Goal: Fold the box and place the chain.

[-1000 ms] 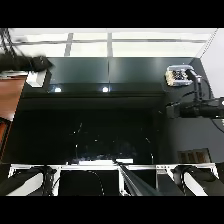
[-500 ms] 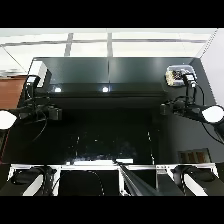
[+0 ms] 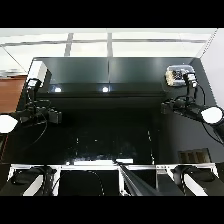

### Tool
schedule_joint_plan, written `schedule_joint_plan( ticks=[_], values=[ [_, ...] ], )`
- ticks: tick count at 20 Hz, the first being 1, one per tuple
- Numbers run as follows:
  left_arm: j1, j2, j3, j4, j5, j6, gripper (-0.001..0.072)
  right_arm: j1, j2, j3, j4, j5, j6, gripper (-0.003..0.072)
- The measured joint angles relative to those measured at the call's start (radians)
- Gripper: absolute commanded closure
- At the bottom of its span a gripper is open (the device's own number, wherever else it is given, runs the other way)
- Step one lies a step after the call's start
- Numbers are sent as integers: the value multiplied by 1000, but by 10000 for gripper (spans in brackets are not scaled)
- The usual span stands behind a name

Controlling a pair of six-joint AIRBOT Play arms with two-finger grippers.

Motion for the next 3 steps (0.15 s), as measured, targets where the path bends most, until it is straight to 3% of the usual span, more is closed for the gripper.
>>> schedule_joint_plan(
  ticks=[3],
  values=[
    [0, 0, -1, 2, 0, 0, 685, 0, 0, 0, 0, -2, 0, 668]
  ],
)
